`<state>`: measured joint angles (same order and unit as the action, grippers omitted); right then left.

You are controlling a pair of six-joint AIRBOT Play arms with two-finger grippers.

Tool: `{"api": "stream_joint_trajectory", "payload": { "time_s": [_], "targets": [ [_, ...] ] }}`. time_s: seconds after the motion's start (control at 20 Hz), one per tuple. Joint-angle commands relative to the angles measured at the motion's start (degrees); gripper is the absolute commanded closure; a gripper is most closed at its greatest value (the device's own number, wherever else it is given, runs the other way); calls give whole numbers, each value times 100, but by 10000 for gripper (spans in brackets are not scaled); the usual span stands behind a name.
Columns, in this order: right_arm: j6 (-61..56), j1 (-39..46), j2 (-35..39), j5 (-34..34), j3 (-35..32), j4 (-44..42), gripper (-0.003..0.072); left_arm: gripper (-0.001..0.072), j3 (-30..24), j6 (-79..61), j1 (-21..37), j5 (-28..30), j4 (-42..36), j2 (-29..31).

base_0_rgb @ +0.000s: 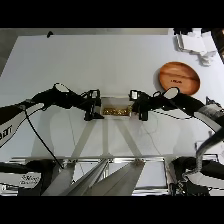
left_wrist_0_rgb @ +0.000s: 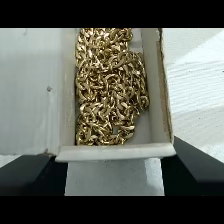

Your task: Fold the box and place the chain.

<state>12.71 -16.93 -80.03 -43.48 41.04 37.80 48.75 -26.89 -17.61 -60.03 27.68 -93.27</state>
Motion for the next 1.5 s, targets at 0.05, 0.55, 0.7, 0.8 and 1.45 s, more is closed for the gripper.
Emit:
{"api": "stream_joint_trajectory", "payload": {
  "time_s": [0.05, 0.55, 0.7, 0.8, 1.45],
  "targets": [
    [-986, -2, -11, 245, -2, 708, 680, 361, 2, -4, 0, 2, 2, 2],
    [-3517, -553, 1537, -634, 409, 1711, 680, 361, 0, -4, 0, 2, 2, 2],
    [-3589, -940, 1537, -345, 844, 1331, 680, 361, 2, -4, 0, 2, 2, 2],
    [-3589, -1113, 1537, 223, 1056, 739, 680, 361, 2, -4, 0, 2, 2, 2],
    [-3744, -1292, 1517, 348, 1325, 660, 271, 361, 0, -4, 0, 2, 4, 2]
  ]
}}
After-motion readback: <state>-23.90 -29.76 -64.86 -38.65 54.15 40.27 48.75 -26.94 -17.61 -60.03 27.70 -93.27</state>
